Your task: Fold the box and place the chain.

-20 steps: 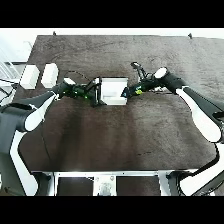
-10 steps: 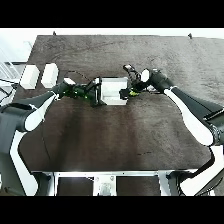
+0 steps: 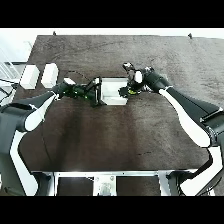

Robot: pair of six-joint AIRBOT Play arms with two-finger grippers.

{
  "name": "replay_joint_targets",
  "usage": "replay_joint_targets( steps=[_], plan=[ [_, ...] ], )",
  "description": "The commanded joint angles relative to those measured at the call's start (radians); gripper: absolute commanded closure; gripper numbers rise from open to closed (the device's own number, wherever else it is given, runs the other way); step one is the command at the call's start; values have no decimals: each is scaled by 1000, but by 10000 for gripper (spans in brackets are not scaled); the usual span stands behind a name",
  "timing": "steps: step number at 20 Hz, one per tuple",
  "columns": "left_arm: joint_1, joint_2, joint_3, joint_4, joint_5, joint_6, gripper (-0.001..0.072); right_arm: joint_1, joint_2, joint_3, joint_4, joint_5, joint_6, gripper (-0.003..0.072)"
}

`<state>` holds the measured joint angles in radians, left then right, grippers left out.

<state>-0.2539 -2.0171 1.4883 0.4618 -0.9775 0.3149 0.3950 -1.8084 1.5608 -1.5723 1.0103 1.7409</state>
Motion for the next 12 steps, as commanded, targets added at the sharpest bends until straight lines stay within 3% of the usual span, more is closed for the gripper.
replay_joint_targets(
  steps=[1,4,12],
  plan=[
    [0,0,0,0,0,0,240,5,-9,11,-37,5,77,213],
    [0,0,0,0,0,0,241,16,-40,50,-37,54,91,216],
    [0,0,0,0,0,0,241,42,-108,135,-41,192,181,356]
  ],
)
